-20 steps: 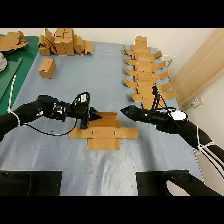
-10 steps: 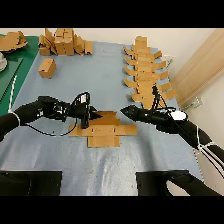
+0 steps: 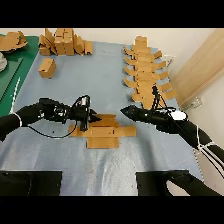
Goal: Fold the box.
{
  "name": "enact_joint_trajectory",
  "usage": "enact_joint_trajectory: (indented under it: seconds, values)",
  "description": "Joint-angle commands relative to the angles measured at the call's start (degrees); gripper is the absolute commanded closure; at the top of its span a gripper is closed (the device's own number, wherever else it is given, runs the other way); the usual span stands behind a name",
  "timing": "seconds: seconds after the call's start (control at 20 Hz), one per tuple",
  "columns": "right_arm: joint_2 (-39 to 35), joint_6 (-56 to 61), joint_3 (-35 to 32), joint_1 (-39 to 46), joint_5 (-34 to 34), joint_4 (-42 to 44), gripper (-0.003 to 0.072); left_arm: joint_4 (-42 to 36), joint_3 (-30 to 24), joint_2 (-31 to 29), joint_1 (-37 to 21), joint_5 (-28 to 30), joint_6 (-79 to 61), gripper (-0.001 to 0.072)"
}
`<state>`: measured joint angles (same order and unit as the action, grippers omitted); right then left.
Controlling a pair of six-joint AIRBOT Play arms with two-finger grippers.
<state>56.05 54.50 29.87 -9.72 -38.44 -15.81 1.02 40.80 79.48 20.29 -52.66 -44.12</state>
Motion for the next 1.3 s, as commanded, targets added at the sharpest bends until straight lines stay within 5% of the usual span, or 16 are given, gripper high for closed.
enact_joint_trajectory:
  seconds: [0.0,0.7,0.8,1.05,1.25]
  values:
    - [-0.04,-0.07,0.04,-0.07,-0.11,-0.31,0.0458,0.5,-0.55,0.07,0.04,-0.02,0.04,0.0699]
    - [-0.04,-0.13,0.04,-0.07,-0.83,-1.6,0.046,0.7,-2.67,0.04,0.04,-0.52,2.14,0.0699]
    - [-0.35,-1.9,0.04,-0.24,-1.86,-1.75,0.068,0.68,-2.67,0.04,0.02,-0.44,2.14,0.0699]
    - [-5.31,-1.95,0.02,-0.66,-1.6,-2.86,0.0682,0.66,-2.64,0.04,-0.02,-0.22,2.12,0.0699]
    - [-6.73,6.6,-0.22,-1.05,-2.34,-13.66,0.0682,0.22,-2.64,0.04,-0.02,-0.24,2.16,0.0699]
